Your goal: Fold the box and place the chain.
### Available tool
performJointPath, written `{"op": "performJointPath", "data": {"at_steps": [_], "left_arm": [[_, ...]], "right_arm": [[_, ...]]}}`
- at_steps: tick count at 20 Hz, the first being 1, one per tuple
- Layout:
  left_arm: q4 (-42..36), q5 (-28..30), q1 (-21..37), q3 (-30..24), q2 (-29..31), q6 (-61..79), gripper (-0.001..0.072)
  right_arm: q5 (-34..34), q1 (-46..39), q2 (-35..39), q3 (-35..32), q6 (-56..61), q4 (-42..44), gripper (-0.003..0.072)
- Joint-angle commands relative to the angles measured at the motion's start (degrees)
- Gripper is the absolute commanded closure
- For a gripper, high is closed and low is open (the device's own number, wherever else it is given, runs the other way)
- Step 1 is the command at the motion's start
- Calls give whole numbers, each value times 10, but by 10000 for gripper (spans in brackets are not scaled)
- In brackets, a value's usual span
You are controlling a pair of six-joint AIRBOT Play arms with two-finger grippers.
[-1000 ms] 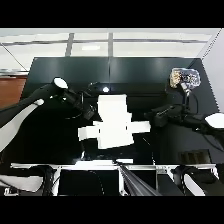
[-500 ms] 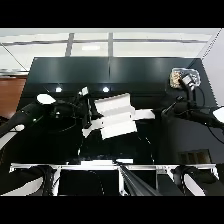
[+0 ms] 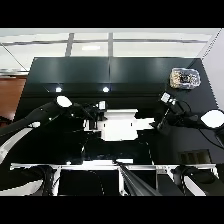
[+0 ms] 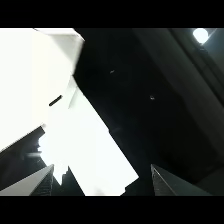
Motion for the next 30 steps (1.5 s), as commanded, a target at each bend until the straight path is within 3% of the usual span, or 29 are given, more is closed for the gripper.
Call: {"op": "performJointPath", "data": {"at_steps": [1, 5, 14, 23, 30], "left_arm": [[9, 0, 0, 2, -9, 6, 683], [16, -32, 17, 2, -9, 3, 684], [43, -31, 19, 2, -9, 4, 683], [43, -34, 19, 2, -9, 3, 683], [41, -35, 19, 2, -9, 2, 683]], "right_arm": [[1, 28, 0, -12, -19, -12, -27], [-13, 57, 0, -56, -37, -10, -27], [-90, 103, -10, -91, -71, -5, -27], [-99, 164, -111, -91, -205, 107, -27], [-180, 211, -113, -91, -223, 168, -27]]}}
